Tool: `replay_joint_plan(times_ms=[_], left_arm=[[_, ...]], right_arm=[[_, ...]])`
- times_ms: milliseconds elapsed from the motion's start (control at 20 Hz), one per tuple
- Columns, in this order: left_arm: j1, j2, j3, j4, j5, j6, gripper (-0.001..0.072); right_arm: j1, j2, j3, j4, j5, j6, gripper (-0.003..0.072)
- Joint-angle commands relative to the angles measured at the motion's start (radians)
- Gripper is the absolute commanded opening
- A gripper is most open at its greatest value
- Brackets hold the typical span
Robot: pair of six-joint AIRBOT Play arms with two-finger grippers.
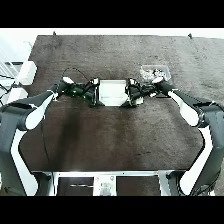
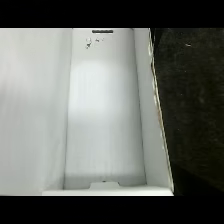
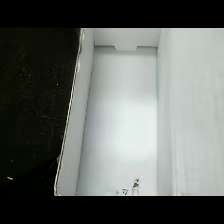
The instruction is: Fold the box and place the chain.
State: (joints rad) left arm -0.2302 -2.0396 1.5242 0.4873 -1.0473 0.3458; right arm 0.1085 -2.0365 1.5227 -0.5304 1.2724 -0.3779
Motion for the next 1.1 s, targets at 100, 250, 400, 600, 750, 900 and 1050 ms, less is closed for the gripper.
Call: replay_joint_plan(times_ms=[100,250,400,600,750,900,1050], left_arm=[[0.001,0.0,0.0,0.002,-0.012,0.0,0.053],[0.001,0.0,0.0,0.002,-0.011,0.0,0.053],[0.001,0.0,0.0,0.003,-0.012,0.0,0.053],[0.001,0.0,0.0,0.003,-0.011,0.0,0.053],[0.001,0.0,0.0,0.003,-0.011,0.0,0.053],[0.001,0.0,0.0,0.002,-0.011,0.0,0.053],[0.001,0.0,0.0,0.003,-0.011,0.0,0.053]], right_arm=[[-0.024,0.048,0.005,-0.045,0.022,0.072,0.072],[-0.047,0.063,0.006,-0.097,0.023,0.131,0.072],[-0.084,0.089,0.006,-0.11,0.031,0.15,0.072],[-0.14,0.159,0.006,-0.106,0.039,0.223,0.072],[-0.145,0.181,0.006,-0.056,0.179,0.312,0.0615],[-0.119,0.18,0.002,0.006,0.236,0.308,0.002],[-0.088,0.18,0.002,0.093,0.203,0.335,0.002]])
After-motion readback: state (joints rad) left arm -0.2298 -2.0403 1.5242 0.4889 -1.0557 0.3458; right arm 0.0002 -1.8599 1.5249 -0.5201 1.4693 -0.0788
